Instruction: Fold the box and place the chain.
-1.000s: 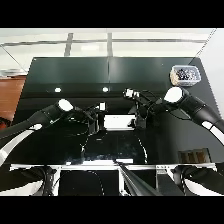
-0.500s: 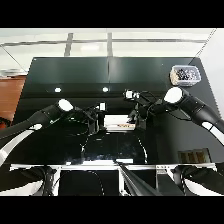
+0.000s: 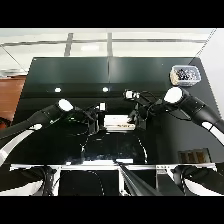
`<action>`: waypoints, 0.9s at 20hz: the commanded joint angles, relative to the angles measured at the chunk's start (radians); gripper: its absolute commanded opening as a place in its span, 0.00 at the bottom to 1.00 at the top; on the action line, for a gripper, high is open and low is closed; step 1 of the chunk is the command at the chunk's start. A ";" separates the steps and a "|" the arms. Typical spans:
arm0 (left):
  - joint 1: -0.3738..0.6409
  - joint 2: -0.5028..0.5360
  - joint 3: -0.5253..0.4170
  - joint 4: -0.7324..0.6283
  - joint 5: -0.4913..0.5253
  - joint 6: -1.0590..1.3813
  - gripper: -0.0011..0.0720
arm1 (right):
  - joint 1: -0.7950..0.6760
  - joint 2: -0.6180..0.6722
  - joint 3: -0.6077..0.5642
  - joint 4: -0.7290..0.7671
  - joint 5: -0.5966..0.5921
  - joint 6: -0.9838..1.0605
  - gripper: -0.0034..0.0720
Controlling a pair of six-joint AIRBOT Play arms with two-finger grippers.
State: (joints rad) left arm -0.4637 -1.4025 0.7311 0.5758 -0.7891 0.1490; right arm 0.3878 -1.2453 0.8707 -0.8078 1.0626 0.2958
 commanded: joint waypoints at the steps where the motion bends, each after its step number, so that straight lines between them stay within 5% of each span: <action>1: 0.000 -0.001 0.001 0.000 0.000 0.000 0.56 | 0.001 0.000 0.000 -0.013 0.010 0.027 0.53; 18: 0.000 -0.001 0.001 0.000 0.000 0.000 0.56 | 0.011 0.013 -0.023 -0.014 0.023 0.090 0.55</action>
State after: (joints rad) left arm -0.4637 -1.4025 0.7311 0.5762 -0.7914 0.1501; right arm 0.3981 -1.2449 0.8459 -0.8211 1.0718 0.3538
